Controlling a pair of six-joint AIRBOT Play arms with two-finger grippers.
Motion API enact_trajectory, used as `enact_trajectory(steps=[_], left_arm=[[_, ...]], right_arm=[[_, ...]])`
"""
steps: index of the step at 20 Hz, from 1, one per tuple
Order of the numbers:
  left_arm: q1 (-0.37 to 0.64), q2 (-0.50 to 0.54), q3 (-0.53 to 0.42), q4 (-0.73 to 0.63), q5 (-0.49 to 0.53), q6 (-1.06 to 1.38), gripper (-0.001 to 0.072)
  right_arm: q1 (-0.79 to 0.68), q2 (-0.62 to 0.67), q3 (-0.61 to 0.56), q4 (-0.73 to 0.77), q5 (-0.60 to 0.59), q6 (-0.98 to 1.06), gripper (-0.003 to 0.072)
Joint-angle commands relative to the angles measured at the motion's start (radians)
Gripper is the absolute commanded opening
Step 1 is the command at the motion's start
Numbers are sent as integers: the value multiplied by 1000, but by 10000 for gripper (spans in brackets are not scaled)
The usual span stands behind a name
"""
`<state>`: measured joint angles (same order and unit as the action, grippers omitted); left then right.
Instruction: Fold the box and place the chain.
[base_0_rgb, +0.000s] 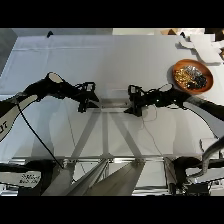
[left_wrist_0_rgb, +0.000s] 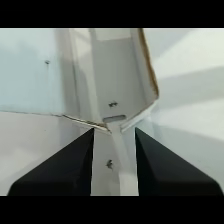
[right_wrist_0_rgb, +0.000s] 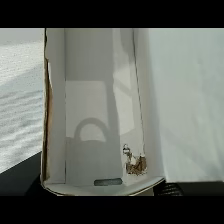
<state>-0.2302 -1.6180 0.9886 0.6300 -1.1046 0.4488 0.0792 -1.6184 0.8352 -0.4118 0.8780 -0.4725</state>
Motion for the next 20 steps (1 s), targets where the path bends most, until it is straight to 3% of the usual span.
enact_trajectory(steps=[1, 2, 18, 19, 20], left_arm=[[-1, -2, 0, -16, 10, 1, 224], [-2, -2, 0, -16, 10, 2, 192], [-27, -36, -1, -119, 42, 87, 190], [-30, -39, -1, -128, 40, 87, 131], [-29, -39, -2, -128, 39, 87, 0]], right_arm=[[1, 0, 0, 0, 0, 0, 427], [1, 0, 0, 0, 0, 0, 427], [1, 0, 0, 0, 0, 0, 427], [1, 0, 0, 0, 0, 0, 427], [1, 0, 0, 0, 0, 0, 427]])
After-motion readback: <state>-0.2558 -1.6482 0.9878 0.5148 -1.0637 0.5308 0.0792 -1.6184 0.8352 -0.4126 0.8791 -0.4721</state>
